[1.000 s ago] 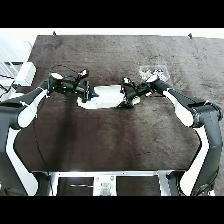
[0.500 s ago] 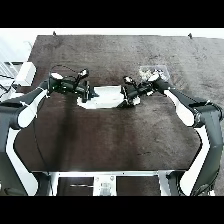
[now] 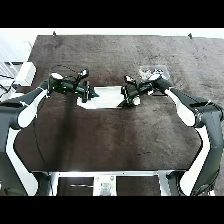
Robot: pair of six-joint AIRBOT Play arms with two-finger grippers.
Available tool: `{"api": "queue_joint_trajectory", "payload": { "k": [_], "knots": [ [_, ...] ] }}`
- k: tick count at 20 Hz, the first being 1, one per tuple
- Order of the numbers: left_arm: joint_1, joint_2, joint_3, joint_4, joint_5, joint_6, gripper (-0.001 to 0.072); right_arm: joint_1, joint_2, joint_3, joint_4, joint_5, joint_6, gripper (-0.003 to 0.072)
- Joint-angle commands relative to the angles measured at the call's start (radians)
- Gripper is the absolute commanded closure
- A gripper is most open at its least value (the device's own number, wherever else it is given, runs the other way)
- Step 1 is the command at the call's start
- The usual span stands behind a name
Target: Fold the box and place the chain.
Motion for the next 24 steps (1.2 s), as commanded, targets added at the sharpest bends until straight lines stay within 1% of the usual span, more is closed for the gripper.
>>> {"api": "queue_joint_trajectory", "payload": {
  "k": [1, 8, 9, 10, 11, 12, 13, 14, 24],
  "knots": [
    [0.0, 0.0, 0.0, 0.0, 0.001, 0.0, 0.069, 0.009, -0.001, -0.013, -0.054, -0.058, 0.011, 0.0033],
    [0.0, 0.0, 0.0, 0.0, 0.0, 0.0, 0.069, 0.02, -0.001, -0.013, -0.027, -0.07, -0.023, 0.0036],
    [0.0, -0.001, 0.0, 0.0, 0.001, 0.0, 0.069, 0.02, -0.001, -0.013, -0.026, -0.07, -0.024, 0.0057],
    [0.0, -0.001, 0.0, 0.0, 0.0, 0.0, 0.069, 0.021, -0.001, -0.013, -0.027, -0.069, -0.023, 0.0117],
    [0.0, -0.001, 0.0, 0.0, 0.001, 0.0, 0.069, 0.021, -0.001, -0.013, -0.027, -0.069, -0.023, 0.0197],
    [0.0, 0.0, 0.0, 0.0, 0.001, 0.0, 0.069, 0.021, -0.001, -0.013, -0.027, -0.068, -0.023, 0.0192],
    [0.0, -0.001, 0.0, 0.0, 0.001, 0.0, 0.069, 0.021, -0.001, -0.013, -0.027, -0.068, -0.023, 0.0113],
    [0.0, -0.001, 0.0, 0.0, 0.0, 0.0, 0.069, 0.021, -0.001, -0.013, -0.027, -0.068, -0.023, 0.0088],
    [0.0, -0.001, 0.0, 0.0, 0.001, 0.0, 0.069, 0.019, -0.001, -0.013, -0.026, -0.069, -0.023, 0.009]
  ]
}}
